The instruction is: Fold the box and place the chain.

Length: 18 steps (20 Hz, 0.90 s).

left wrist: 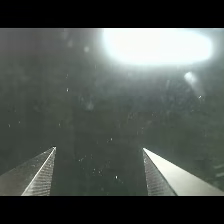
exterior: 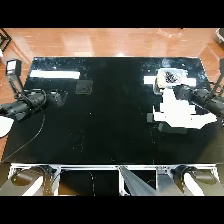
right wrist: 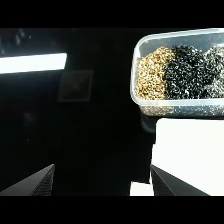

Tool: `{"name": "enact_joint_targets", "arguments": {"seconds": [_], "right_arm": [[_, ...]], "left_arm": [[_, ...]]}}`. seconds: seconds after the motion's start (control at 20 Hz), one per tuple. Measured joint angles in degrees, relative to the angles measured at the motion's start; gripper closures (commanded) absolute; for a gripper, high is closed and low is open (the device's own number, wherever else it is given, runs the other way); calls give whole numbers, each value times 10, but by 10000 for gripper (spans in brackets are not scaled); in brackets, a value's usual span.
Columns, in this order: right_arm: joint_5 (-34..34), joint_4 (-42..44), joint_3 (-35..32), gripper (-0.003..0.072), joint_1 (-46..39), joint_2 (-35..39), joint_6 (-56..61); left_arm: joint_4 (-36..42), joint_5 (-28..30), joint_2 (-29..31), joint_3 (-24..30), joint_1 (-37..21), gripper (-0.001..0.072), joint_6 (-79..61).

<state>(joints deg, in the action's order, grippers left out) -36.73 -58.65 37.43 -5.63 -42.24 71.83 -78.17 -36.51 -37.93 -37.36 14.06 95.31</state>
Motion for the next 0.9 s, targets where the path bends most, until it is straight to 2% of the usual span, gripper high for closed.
{"name": "enact_joint_targets", "arguments": {"seconds": [0.1, 0.2, 0.35, 0.5, 0.7, 0.9], "right_arm": [[-3, -36, 5, -17, -39, -3, 48], [-17, -94, 9, -17, -114, -9, 89], [-39, -175, 12, -16, -277, -21, 122], [-47, -193, 17, -17, -431, -62, 137], [-127, -60, 53, -17, -562, -176, 22], [-296, 66, 144, -17, -613, -325, -86]], "left_arm": [[3, 0, -11, 0, 0, 71, 0], [7, 0, -17, 0, 1, 72, 0], [18, -14, -22, 0, 2, 72, -1], [24, -26, -23, 0, 2, 72, -5], [26, -32, -26, 0, 2, 72, -7], [26, -25, -33, 0, 2, 72, -8]]}}
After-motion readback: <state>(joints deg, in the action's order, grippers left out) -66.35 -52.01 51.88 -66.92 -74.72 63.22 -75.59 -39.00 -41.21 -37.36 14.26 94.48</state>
